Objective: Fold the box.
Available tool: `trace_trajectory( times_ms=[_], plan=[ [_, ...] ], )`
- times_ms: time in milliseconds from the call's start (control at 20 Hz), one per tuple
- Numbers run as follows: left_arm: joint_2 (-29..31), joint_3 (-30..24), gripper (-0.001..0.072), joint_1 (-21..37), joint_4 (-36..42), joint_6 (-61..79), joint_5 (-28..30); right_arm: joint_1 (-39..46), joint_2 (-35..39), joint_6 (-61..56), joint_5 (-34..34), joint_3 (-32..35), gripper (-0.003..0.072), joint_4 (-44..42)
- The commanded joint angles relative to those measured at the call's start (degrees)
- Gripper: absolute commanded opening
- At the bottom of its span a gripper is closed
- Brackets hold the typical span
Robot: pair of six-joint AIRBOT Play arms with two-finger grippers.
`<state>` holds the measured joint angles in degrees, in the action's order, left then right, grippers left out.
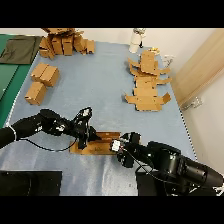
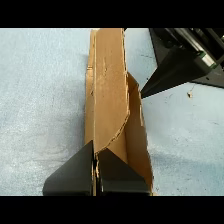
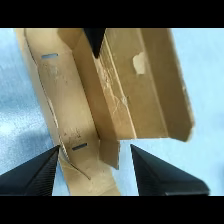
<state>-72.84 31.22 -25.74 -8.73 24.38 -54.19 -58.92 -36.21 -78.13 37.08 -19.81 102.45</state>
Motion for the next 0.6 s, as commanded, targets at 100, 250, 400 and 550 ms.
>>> trace_trajectory(
  times_ms=[100, 250, 400, 550],
  plan=[
    [0.0, 0.0, 0.0011, 0.0, 0.0, 0.0, 0.0, 13.0, 0.1, 31.3, -2.8, 0.0, 0.0720, -28.6],
    [0.0, 0.0, 0.0011, 0.0, 0.0, 0.0, 0.0, 22.1, -0.2, 53.1, 0.5, -0.1, 0.0720, -47.1],
    [0.0, 0.0, 0.0012, 0.0, 0.0, 0.0, 0.0, 30.1, -4.2, 66.1, 8.6, -0.2, 0.0720, -59.5],
    [0.0, 0.0, 0.0011, 0.0, 0.0, 0.0, 0.0, 32.5, -10.9, 75.2, 12.2, -1.9, 0.0720, -65.0]
  ],
)
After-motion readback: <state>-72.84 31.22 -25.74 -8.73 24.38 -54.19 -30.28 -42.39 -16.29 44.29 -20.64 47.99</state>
